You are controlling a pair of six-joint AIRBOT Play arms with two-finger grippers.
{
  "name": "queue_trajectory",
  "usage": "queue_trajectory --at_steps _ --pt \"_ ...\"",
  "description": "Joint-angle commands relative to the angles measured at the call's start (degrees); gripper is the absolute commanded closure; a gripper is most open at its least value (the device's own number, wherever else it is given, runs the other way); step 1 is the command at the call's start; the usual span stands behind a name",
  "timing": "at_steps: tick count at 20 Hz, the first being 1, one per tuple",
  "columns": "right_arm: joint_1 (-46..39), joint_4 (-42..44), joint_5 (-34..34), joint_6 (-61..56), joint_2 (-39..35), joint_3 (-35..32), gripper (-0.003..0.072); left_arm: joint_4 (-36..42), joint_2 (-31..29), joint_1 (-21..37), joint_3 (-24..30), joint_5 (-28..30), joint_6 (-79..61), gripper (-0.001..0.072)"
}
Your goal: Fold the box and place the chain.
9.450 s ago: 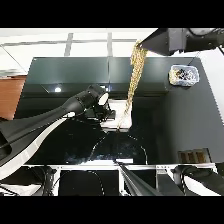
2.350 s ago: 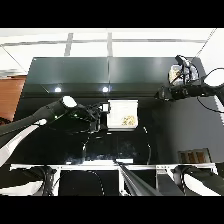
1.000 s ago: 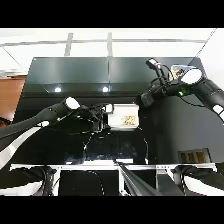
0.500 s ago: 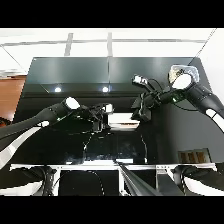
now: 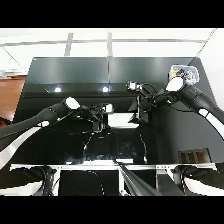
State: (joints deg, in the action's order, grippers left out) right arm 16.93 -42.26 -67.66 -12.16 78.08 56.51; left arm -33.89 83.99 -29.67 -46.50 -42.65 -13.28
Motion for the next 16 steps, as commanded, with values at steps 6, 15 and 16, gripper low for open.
queue_trajectory --at_steps 6,15,16 --pt "0.15 -0.04 -0.79 -0.26 0.26 0.00 0.0391 -0.02 0.02 0.00 -0.07 0.02 -0.02 0.0337" --pt "0.48 -3.89 -2.82 -0.94 0.26 0.00 0.0442 -0.02 0.02 0.00 -0.07 0.02 -0.02 0.0337" --pt "0.48 -3.87 -2.84 -0.96 0.26 0.00 0.0441 -0.02 0.02 0.00 -0.07 0.02 0.00 0.0337"
